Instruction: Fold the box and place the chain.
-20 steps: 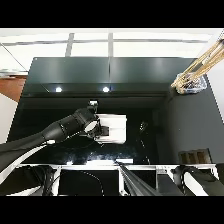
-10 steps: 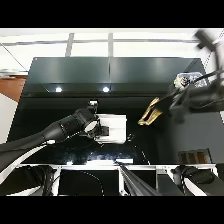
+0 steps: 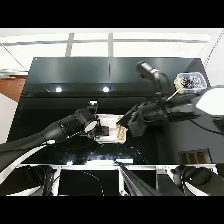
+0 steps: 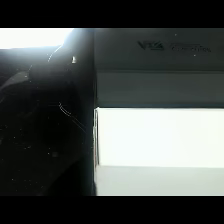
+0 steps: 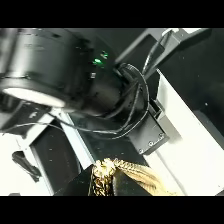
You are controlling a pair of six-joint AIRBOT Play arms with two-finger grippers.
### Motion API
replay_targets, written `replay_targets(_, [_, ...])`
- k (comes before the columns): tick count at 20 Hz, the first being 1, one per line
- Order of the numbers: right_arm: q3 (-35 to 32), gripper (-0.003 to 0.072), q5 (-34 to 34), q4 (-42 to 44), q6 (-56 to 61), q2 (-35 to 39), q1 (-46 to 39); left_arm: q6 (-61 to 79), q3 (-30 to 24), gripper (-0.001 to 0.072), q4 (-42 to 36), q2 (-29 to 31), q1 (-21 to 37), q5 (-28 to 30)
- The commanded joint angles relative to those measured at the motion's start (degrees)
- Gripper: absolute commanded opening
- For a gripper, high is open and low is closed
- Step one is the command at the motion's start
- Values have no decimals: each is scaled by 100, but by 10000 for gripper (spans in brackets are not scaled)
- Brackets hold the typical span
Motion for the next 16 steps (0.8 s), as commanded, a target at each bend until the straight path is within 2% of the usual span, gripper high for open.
replay_targets(1, [-87, 32, -326, -592, 46, -498, 227, -2, -2, 30, 0, -4, 7, -2])
replay_targets(4, [-105, 32, -334, -1130, 267, -627, 227, 0, -2, 30, -2, -4, 4, -4])
replay_targets(7, [-247, 32, -411, -1060, 306, -649, 232, 0, -2, 30, -2, -4, 7, -4])
replay_targets(10, [-570, 33, -706, -625, 328, -713, 232, -2, -2, 30, -2, -4, 4, -7])
replay_targets(11, [-625, 149, -752, -599, 328, -721, 232, -2, -2, 30, -2, -4, 4, -9])
replay_targets(12, [-619, 606, -699, -697, 326, -715, 197, 0, -2, 30, -2, -4, 4, -9])
replay_targets(13, [-590, 697, -562, -826, 328, -691, 74, 0, -2, 30, -2, -4, 4, -9])
replay_targets(16, [-551, 697, 85, -1362, 326, -457, -874, 0, -2, 30, 0, -4, 4, -7])
